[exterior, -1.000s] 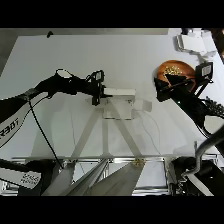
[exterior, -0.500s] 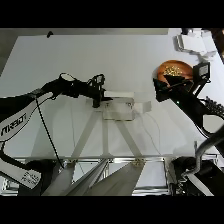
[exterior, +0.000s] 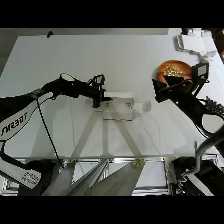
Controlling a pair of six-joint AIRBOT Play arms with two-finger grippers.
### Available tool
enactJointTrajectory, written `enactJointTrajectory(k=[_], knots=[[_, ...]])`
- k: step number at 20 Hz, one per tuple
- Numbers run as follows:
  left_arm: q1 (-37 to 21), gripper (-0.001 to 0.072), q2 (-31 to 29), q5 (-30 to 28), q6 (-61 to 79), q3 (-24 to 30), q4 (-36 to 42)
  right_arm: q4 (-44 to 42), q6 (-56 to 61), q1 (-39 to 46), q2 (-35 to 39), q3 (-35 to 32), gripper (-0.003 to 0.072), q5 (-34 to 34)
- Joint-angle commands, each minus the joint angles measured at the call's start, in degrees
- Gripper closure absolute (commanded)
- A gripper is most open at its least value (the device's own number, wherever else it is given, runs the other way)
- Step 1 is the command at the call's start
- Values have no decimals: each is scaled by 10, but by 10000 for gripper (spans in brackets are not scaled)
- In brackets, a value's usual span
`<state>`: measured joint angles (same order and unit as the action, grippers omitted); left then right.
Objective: Fold the box and place the chain.
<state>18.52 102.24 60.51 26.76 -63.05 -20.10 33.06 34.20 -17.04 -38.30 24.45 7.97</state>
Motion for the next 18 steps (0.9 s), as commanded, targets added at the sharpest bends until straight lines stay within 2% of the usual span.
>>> enactJointTrajectory(k=[1, 3, 5, 10, 12, 13, 16, 18], knots=[[0, 703, 0, -1, 0, 0, -1, 80, -2, 0, -1, 0, 183, 109], [0, 703, 0, -1, 0, 0, -1, 147, -3, 0, -5, 0, 176, 209], [0, 703, 0, -1, 0, 0, -1, 183, -58, 0, -18, 0, 154, 268], [0, 703, 0, -1, 0, 0, -1, 178, -249, 0, -63, 0, 154, 276], [0, 703, 0, -1, 0, 0, -1, 151, -360, 0, -80, 1, 152, 275], [0, 703, 0, -1, 0, 0, -1, 134, -404, 0, -91, 1, 136, 275], [0, 703, 0, -1, 0, 0, -1, 69, -469, 5, -160, 1, 24, 273], [0, 703, 0, -1, 0, 0, -1, 26, -506, 16, -215, 1, 16, 274]])
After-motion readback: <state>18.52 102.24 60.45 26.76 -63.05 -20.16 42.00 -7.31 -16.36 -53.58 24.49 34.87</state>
